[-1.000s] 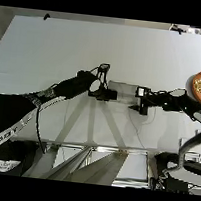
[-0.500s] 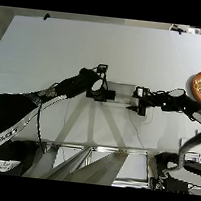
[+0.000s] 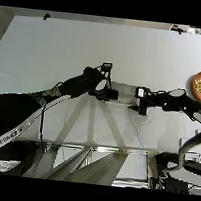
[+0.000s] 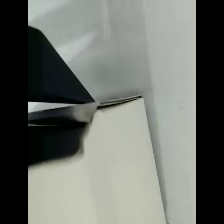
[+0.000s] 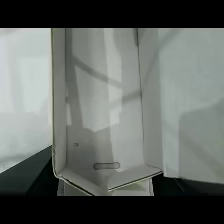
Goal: Fold the box and place the chain.
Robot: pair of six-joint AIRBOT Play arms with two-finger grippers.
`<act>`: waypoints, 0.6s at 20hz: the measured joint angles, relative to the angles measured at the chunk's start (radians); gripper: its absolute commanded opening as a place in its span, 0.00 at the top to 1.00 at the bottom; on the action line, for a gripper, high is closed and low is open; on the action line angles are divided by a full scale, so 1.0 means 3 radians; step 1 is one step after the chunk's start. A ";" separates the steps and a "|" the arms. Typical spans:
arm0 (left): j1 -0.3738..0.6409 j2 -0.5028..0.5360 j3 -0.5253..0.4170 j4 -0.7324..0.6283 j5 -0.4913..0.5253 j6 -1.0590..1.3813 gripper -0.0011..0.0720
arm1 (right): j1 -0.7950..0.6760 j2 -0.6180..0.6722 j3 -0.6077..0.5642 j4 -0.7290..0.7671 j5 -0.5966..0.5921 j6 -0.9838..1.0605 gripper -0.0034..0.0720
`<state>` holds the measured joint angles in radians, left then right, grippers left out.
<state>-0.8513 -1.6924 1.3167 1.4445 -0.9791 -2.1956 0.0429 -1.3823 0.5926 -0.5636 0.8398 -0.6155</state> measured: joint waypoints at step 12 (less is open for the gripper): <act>-0.0055 -0.0085 0.0004 0.0020 0.0109 0.0013 0.74 | 0.0000 0.0000 0.0000 0.0038 0.0023 0.0001 0.41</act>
<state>-0.8677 -1.7180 1.3178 1.4506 -0.9463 -2.1918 0.0429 -1.3823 0.5926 -0.5522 0.8467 -0.6151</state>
